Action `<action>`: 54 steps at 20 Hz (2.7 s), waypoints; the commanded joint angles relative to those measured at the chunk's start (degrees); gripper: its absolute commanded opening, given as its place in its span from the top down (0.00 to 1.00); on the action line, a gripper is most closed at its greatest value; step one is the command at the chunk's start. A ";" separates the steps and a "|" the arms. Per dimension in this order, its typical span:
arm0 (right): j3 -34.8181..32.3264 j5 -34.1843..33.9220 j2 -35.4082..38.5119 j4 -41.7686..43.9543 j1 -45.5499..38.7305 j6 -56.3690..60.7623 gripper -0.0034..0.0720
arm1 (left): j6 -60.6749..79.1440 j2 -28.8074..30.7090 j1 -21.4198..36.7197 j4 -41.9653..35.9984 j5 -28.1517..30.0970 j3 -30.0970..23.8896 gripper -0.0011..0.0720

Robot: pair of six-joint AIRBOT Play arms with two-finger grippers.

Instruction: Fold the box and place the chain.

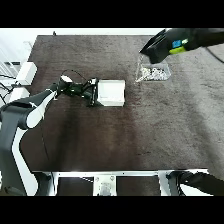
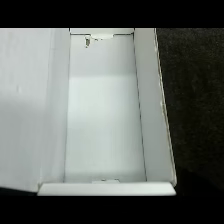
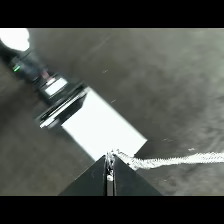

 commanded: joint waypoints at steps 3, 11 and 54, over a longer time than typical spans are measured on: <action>-9.42 -8.94 0.13 4.94 4.35 0.28 0.95 | 0.00 -0.02 0.02 0.02 0.00 0.00 0.13; -20.31 -23.15 -1.22 11.43 5.31 -0.11 0.95 | 0.00 -0.02 0.02 0.02 -0.02 0.00 0.13; -21.16 -54.82 -36.46 20.96 -17.38 6.43 0.29 | 0.00 -0.02 0.02 0.00 0.22 0.00 0.13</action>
